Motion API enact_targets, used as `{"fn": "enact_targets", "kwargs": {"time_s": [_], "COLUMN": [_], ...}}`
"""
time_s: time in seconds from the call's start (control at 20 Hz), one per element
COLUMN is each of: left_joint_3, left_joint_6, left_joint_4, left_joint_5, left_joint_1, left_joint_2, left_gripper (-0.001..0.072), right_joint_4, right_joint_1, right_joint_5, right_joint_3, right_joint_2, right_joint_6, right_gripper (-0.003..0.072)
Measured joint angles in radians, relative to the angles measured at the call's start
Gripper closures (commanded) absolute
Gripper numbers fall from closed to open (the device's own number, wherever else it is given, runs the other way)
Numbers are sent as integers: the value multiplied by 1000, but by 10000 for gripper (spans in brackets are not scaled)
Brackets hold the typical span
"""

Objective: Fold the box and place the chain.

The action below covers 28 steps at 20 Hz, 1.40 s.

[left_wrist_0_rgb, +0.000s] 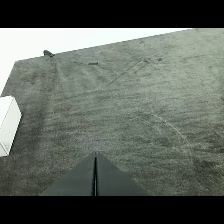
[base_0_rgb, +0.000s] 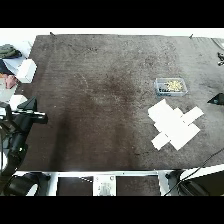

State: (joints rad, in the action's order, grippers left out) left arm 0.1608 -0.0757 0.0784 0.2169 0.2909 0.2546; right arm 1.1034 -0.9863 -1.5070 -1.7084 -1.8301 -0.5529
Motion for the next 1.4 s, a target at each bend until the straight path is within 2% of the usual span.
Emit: {"fn": "enact_targets", "kwargs": {"time_s": [0.1,0.2,0.35,0.45,0.9,1.4], "left_joint_3": [0,0,0,0,0,0], "left_joint_6": [0,0,0,0,0,0], "left_joint_4": [0,0,0,0,0,0], "left_joint_5": [0,0,0,0,0,0], "left_joint_1": [0,0,0,0,0,0], "left_joint_2": [0,0,0,0,0,0], "left_gripper": [697,697,697,697,697,696], "right_joint_4": [-3,-23,-21,-3,38,116], "right_joint_1": [5,8,13,17,60,102], "right_joint_5": [-21,-45,-74,-92,-161,-124], "right_joint_3": [-32,-49,-60,-64,-63,-52], "right_joint_2": [-55,-90,-113,-119,-129,-131], "right_joint_6": [15,25,27,21,16,109], "right_gripper": [352,411,410,289,297,298]}}
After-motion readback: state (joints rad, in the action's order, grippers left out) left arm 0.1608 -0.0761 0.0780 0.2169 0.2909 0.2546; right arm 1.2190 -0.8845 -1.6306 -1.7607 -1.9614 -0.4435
